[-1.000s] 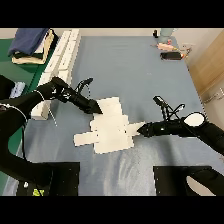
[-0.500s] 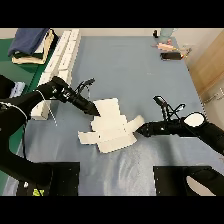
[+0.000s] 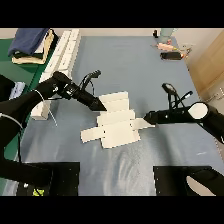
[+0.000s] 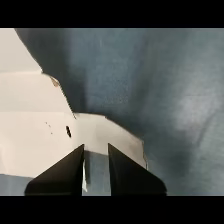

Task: Fold the box.

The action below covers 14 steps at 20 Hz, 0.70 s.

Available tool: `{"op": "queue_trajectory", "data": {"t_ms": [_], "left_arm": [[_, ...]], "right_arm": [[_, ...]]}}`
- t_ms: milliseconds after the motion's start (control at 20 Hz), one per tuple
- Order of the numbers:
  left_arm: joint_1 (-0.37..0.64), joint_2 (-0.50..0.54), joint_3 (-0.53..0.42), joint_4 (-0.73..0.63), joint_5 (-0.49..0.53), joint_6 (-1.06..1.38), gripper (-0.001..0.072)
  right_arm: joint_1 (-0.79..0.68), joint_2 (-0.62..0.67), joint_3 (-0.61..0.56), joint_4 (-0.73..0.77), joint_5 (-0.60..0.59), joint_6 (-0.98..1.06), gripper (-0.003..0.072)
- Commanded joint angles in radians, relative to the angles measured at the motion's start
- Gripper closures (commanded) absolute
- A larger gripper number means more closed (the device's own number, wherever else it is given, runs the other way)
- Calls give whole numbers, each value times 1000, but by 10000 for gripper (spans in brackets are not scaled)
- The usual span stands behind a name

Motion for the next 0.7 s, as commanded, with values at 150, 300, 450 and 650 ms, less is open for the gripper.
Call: {"op": "queue_trajectory", "data": {"t_ms": [150,300,450,650], "left_arm": [[-166,192,-106,64,231,140,700],[-248,352,-269,14,428,294,700],[-325,470,-407,-24,566,379,698],[-391,492,-489,-26,661,397,697]], "right_arm": [[0,-1,143,-89,-8,112,469],[0,-13,143,-89,-17,112,469],[0,-29,143,-89,-39,112,469],[0,-46,143,-89,-56,112,469]]}}
